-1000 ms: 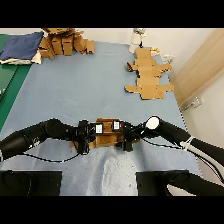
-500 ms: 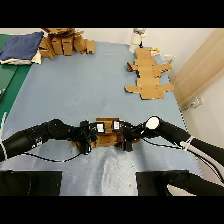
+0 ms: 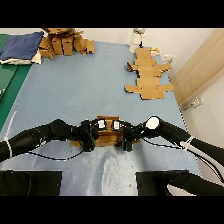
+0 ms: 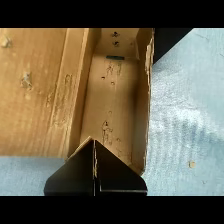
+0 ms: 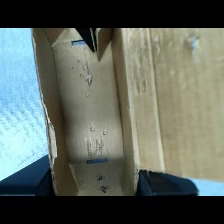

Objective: Fold the box.

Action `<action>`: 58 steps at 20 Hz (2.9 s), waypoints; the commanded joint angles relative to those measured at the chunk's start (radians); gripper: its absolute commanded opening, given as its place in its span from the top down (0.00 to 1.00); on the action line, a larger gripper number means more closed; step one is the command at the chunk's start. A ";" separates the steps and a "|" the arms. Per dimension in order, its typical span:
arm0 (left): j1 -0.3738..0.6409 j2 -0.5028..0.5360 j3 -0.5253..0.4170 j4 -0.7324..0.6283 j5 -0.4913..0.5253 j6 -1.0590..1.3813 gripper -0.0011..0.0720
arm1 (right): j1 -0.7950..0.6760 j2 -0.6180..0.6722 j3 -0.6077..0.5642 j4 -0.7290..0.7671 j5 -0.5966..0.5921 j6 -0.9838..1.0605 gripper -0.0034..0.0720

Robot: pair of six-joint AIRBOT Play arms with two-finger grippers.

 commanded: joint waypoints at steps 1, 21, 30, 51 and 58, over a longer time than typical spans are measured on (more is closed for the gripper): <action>-0.001 -0.006 0.001 -0.018 0.003 -0.004 0.97 | 0.001 0.000 0.000 0.000 0.000 0.000 0.31; 0.025 0.106 0.002 0.364 -0.144 -0.136 0.69 | 0.001 -0.001 0.000 -0.003 0.007 0.000 0.31; 0.024 0.079 0.037 0.249 -0.121 -0.136 0.69 | 0.001 -0.001 0.000 -0.003 0.007 0.000 0.31; -0.032 0.016 0.039 0.158 -0.066 -0.136 0.46 | 0.001 -0.001 0.000 -0.003 0.008 0.000 0.31; -0.032 0.028 0.047 0.153 -0.082 -0.137 0.46 | 0.001 -0.001 0.000 -0.003 0.008 0.000 0.31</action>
